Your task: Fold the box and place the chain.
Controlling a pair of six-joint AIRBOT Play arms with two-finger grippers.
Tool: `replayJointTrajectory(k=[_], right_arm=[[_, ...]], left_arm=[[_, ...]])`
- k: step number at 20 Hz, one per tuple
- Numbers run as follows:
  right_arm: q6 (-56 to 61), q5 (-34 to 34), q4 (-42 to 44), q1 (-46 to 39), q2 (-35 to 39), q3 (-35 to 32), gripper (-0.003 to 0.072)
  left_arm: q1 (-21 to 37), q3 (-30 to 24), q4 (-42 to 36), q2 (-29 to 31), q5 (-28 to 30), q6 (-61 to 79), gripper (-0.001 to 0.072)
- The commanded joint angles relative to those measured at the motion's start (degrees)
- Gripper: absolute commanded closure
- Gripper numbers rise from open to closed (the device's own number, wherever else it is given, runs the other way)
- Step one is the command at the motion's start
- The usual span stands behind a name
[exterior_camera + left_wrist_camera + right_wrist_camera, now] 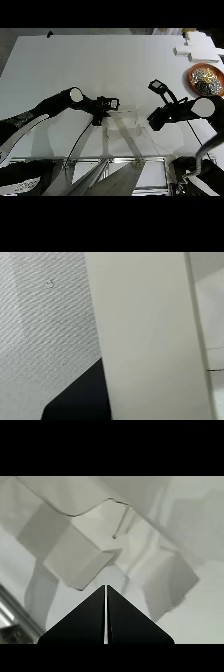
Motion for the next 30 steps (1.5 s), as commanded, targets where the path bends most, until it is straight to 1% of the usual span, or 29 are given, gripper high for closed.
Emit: replayJointTrajectory(k=[1,3,5,6,7,9,10,11,12,13,16,17,19,22,25,27,30], right_arm=[[-4.5,1.6,-0.6,6.1,0.0,0.0,0.0669],[-10.1,1.8,-0.5,10.0,0.0,-0.4,0.0669],[-16.3,0.5,0.3,11.4,0.0,-1.7,0.0669],[-18.8,-0.6,-0.7,12.5,0.0,-2.7,0.0665],[-20.6,-1.9,-2.2,14.4,0.2,-4.0,0.0573],[-22.6,-7.6,-6.1,19.1,1.4,-8.3,0.025],[-23.3,-11.9,-8.5,21.4,2.6,-11.3,0.0076],[-23.3,-16.2,-10.4,23.2,3.8,-14.3,-0.0013],[-23.3,-20.5,-10.7,24.8,5.2,-17.2,-0.0013],[-23.2,-23.1,-10.6,25.9,6.0,-19.4,-0.0013],[-22.5,-28.1,-11.6,27.3,6.5,-23.0,-0.0012],[-22.6,-29.7,-12.0,27.3,6.5,-23.1,-0.0012],[-22.6,-35.3,-11.9,26.9,6.5,-23.1,-0.0012],[-23.6,-41.5,-11.7,21.7,6.5,-23.1,-0.0012],[-29.0,-42.0,-10.4,17.4,6.5,-22.9,-0.0011],[-36.7,-41.9,-4.7,16.3,6.5,-22.9,-0.0011],[-52.2,-41.8,9.2,13.7,6.4,-22.8,-0.0011]], left_arm=[[0.0,0.0,0.0,0.0,0.0,0.0,0.07],[0.0,0.0,0.0,0.0,0.0,0.0,0.07],[0.0,0.0,0.0,0.0,0.0,0.0,0.07],[0.0,0.0,0.0,0.0,0.0,0.0,0.07],[0.0,0.0,0.0,0.0,0.0,0.0,0.07],[0.0,0.0,0.0,0.0,-0.1,0.0,0.07],[0.0,0.0,0.0,0.0,0.0,0.0,0.07],[0.0,0.0,0.0,0.0,0.0,0.0,0.07],[0.0,0.0,0.0,0.0,0.0,0.0,0.07],[0.0,0.0,0.0,0.0,0.0,0.0,0.07],[0.0,0.0,0.0,0.0,0.0,0.0,0.07],[0.0,0.0,0.0,0.0,0.0,0.0,0.07],[0.0,0.0,0.0,0.0,0.0,0.0,0.07],[0.0,0.0,0.0,0.0,0.0,0.0,0.07],[0.0,0.0,0.0,0.0,0.0,0.0,0.07],[0.0,0.0,0.0,0.0,0.0,0.0,0.07],[0.0,0.0,0.0,0.0,0.0,0.0,0.07]])
